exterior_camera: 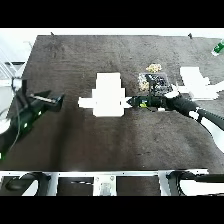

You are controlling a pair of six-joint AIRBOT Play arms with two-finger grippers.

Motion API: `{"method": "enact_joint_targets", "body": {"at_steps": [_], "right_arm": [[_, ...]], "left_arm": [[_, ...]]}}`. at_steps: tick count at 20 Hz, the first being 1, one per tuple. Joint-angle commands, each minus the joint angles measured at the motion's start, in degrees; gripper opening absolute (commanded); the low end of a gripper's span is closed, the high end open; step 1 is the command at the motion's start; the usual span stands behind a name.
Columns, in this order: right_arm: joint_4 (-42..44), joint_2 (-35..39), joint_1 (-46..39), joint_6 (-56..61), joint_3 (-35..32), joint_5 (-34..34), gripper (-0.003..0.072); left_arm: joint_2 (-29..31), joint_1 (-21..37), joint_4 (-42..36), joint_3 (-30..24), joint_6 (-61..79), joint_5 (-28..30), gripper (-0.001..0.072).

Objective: Fold the box and place the chain.

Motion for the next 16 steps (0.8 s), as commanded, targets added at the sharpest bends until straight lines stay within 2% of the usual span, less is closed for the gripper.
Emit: {"method": "enact_joint_targets", "body": {"at_steps": [1,3,6,10,14,16], "right_arm": [[0.39,-0.02,0.33,-1.40,-0.46,-1.46,0.0007],[0.39,-0.02,0.33,-1.81,-0.44,-1.49,0.0007],[0.39,-0.02,0.33,-2.36,-0.42,-1.51,0.0008],[0.42,-0.02,0.33,-2.91,-0.42,-1.51,0.0008],[0.37,-0.02,0.33,-2.91,-0.44,-1.49,0.0009],[0.39,-0.02,0.33,-2.91,-0.42,-1.49,0.0009]], "left_arm": [[-16.39,0.04,1.42,12.55,0.35,-10.47,0.0717],[-24.79,0.04,6.38,20.90,-6.08,-18.75,0.0718],[-37.46,0.04,18.49,35.93,-18.64,-33.48,0.0718],[-48.37,-0.09,23.04,49.81,-25.29,-39.52,0.0717],[-58.10,-2.56,35.36,63.58,-35.60,-42.97,0.0717],[-62.97,-4.42,37.13,69.99,-37.31,-46.82,0.0715]]}}
